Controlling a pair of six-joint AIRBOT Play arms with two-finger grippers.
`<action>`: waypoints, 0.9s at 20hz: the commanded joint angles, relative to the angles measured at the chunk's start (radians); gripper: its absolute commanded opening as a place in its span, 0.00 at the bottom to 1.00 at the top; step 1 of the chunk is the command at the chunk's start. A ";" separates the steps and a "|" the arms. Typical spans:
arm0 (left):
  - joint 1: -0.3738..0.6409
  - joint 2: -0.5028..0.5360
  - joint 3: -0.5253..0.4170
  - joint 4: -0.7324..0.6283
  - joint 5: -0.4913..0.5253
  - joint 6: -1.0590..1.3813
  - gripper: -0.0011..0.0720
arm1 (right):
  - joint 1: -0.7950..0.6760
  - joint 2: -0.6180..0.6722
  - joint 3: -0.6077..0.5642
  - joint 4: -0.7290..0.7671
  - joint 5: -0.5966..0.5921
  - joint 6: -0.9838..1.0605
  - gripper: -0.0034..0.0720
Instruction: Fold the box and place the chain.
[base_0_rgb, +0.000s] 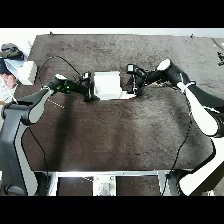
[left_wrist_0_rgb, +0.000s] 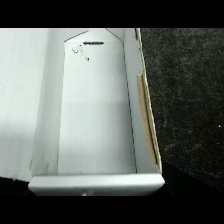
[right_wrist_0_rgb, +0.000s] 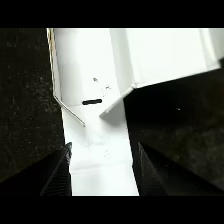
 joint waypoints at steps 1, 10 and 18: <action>0.001 0.000 0.000 0.000 0.000 0.000 0.66 | 0.040 -0.026 -0.021 -0.017 -0.090 -0.023 0.70; 0.001 0.000 0.000 0.000 0.000 0.000 0.66 | 0.062 -0.050 -0.021 0.037 -0.113 -0.021 0.67; 0.001 0.000 0.000 0.000 0.000 0.000 0.66 | 0.082 -0.052 -0.021 0.110 -0.094 -0.022 0.44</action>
